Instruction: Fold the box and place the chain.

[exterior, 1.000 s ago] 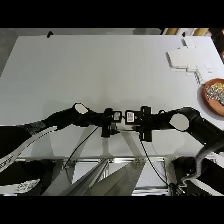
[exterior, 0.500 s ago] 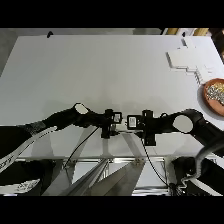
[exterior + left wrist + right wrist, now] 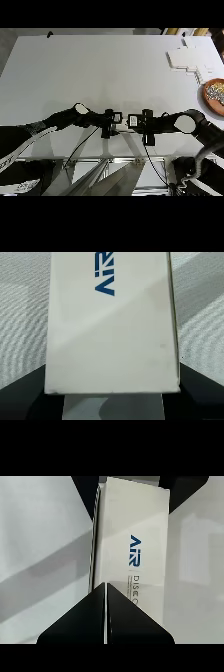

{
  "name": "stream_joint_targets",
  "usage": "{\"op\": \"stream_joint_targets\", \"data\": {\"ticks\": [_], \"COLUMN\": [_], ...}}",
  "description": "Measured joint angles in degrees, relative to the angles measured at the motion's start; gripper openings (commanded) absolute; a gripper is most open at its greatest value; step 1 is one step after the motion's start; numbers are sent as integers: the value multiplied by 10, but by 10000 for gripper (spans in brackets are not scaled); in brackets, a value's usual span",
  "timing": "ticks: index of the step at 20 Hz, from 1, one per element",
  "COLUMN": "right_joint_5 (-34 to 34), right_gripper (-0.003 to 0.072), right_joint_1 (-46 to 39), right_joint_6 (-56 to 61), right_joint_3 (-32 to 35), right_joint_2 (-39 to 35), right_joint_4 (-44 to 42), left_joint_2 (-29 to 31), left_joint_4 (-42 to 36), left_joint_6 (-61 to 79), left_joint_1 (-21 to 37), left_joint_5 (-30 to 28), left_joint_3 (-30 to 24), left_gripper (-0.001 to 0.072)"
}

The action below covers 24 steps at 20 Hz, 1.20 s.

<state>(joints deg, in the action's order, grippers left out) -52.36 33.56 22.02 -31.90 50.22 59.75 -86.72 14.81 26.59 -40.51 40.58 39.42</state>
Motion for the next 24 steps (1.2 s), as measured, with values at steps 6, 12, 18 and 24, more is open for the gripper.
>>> {"op": "stream_joint_targets", "data": {"ticks": [6, 12, 18, 24], "right_joint_5": [2, 0, -1, -31], "right_gripper": [19, 19, 19, 19], "right_joint_1": [0, -1, -2, -100], "right_joint_6": [-1, -2, 17, 183], "right_joint_3": [0, 0, 0, 0], "right_joint_2": [59, 76, 16, -98], "right_joint_4": [-24, -28, 7, 92], "left_joint_2": [0, 0, 0, 0], "left_joint_4": [0, 1, -1, 0], "left_joint_6": [0, 0, -1, 0], "left_joint_1": [0, 0, 0, 0], "left_joint_5": [0, 0, -2, -1], "left_joint_3": [0, 0, 0, 0], "left_gripper": [253, 253, 253, 253]}}
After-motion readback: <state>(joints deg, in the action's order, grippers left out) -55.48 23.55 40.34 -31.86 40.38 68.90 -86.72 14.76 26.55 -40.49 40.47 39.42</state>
